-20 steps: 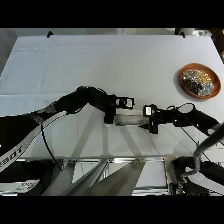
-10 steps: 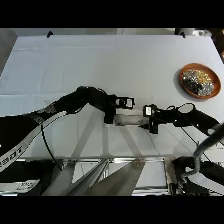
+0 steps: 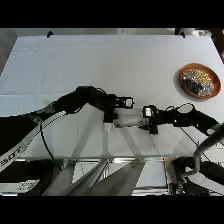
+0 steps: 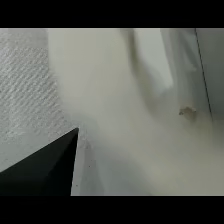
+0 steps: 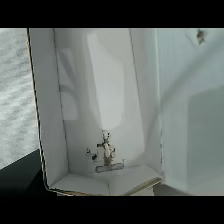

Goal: Fold the box and place the chain.

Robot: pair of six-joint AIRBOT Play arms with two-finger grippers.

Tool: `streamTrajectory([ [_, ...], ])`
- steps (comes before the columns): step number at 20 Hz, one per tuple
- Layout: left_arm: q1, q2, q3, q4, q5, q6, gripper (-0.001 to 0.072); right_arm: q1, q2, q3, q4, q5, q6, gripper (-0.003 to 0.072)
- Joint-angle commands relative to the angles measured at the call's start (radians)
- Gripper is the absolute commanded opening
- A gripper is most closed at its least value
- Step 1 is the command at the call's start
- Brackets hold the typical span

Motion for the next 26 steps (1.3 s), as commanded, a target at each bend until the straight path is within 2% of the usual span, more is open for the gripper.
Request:
streamTrajectory([
  [1, 0.009, 0.04, 0.001, 0.039, 0.025, -0.081, 0.0527, -0.001, 0.001, 0.001, 0.004, -0.003, 0.005, 0.0408],
  [6, 0.058, 0.152, 0.001, 0.235, 0.132, -0.286, 0.0526, -0.001, 0.001, 0.001, 0.004, -0.003, 0.005, 0.0408],
  [9, 0.107, 0.227, 0.001, 0.263, 0.224, -0.357, 0.0519, -0.001, 0.001, 0.001, 0.004, -0.003, 0.005, 0.0408],
  [11, 0.132, 0.285, 0.001, 0.262, 0.262, -0.387, 0.0481, -0.001, 0.001, 0.001, 0.004, -0.003, 0.005, 0.0408],
  [12, 0.136, 0.312, 0.001, 0.258, 0.269, -0.406, 0.0424, -0.001, 0.001, 0.001, 0.004, -0.003, 0.005, 0.0408],
  [14, 0.133, 0.365, 0.001, 0.221, 0.287, -0.417, 0.0218, -0.001, 0.001, 0.001, 0.004, -0.003, 0.005, 0.0408],
  [15, 0.13, 0.385, 0.001, 0.151, 0.305, -0.412, 0.0065, -0.001, 0.001, 0.001, 0.004, -0.003, 0.005, 0.0408],
  [16, 0.123, 0.398, 0.001, 0.078, 0.333, -0.387, 0.0007, -0.001, 0.001, 0.001, 0.004, -0.003, 0.005, 0.0408],
  [18, 0.083, 0.401, -0.002, -0.031, 0.387, -0.35, 0.0006, -0.001, 0.001, 0.001, 0.004, -0.003, 0.005, 0.0408],
  [22, -0.063, 0.363, -0.009, -0.075, 0.41, -0.333, 0.001, -0.001, 0.001, 0.001, 0.004, -0.003, 0.005, 0.0408],
  [24, -0.125, 0.317, -0.009, -0.086, 0.367, -0.334, 0.0009, -0.001, 0.001, 0.001, 0.004, -0.003, 0.005, 0.0408],
  [26, -0.156, 0.263, -0.009, -0.086, 0.244, -0.344, 0.0006, -0.001, 0.001, 0.001, 0.004, -0.003, 0.005, 0.0408],
])
